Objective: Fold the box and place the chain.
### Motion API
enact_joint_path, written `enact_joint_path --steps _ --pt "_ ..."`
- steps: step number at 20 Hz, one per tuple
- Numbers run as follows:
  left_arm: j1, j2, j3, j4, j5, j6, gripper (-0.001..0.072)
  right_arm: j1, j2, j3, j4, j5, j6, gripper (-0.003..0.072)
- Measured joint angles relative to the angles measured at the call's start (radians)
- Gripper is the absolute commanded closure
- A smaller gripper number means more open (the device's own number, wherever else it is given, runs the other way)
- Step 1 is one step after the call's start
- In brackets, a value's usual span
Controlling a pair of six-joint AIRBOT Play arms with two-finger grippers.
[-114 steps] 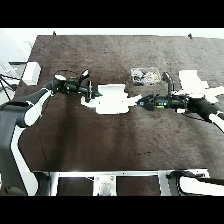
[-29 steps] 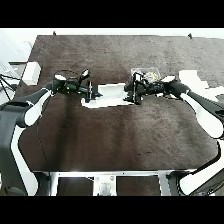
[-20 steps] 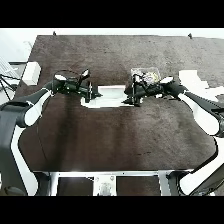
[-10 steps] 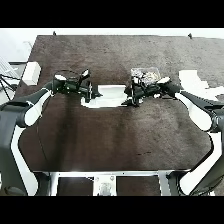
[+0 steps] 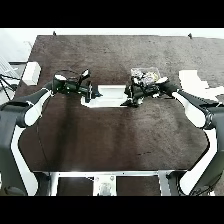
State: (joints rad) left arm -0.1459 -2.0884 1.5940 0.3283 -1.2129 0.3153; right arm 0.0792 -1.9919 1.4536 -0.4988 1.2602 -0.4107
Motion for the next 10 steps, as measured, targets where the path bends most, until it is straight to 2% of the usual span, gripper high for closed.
enact_joint_path --steps 10 --pt "0.000 0.000 0.000 0.000 0.000 0.000 0.0689 0.000 -0.047 0.055 -0.002 0.043 0.006 0.0077"
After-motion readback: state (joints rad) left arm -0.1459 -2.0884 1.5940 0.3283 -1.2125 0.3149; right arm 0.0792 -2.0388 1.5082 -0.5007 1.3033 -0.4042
